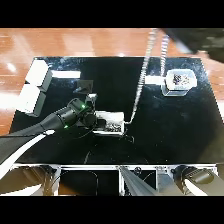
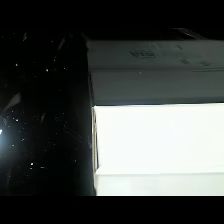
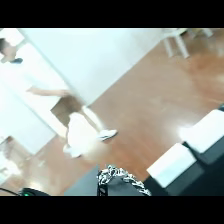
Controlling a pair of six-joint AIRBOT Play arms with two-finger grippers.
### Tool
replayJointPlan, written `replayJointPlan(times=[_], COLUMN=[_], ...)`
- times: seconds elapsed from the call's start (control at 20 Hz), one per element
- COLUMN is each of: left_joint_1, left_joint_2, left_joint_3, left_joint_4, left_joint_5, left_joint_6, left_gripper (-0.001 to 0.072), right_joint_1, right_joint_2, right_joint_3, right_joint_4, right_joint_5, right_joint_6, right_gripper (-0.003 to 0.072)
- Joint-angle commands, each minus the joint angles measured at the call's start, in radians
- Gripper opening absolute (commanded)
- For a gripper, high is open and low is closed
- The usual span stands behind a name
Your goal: Fold the box and place the chain.
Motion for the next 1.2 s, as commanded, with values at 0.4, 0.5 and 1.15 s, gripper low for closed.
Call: replayJointPlan(times=[0.4, 0.5, 1.15], left_joint_1=[0.000, 0.000, 0.000], left_joint_2=[0.000, 0.000, 0.000], left_joint_3=[0.001, 0.001, 0.001], left_joint_4=[0.000, 0.000, 0.000], left_joint_5=[-0.013, -0.014, -0.011], left_joint_6=[0.005, 0.005, 0.005], left_gripper=[0.0023, 0.0023, 0.0022], right_joint_1=[0.185, 0.185, 0.185], right_joint_2=[-0.204, -0.217, -0.214], right_joint_3=[0.210, 0.229, -0.029], right_joint_4=[-0.004, -0.008, -0.360], right_joint_5=[-0.160, -0.157, 0.170], right_joint_6=[-0.037, -0.036, 0.207], right_gripper=[0.0028, 0.0027, 0.0030])
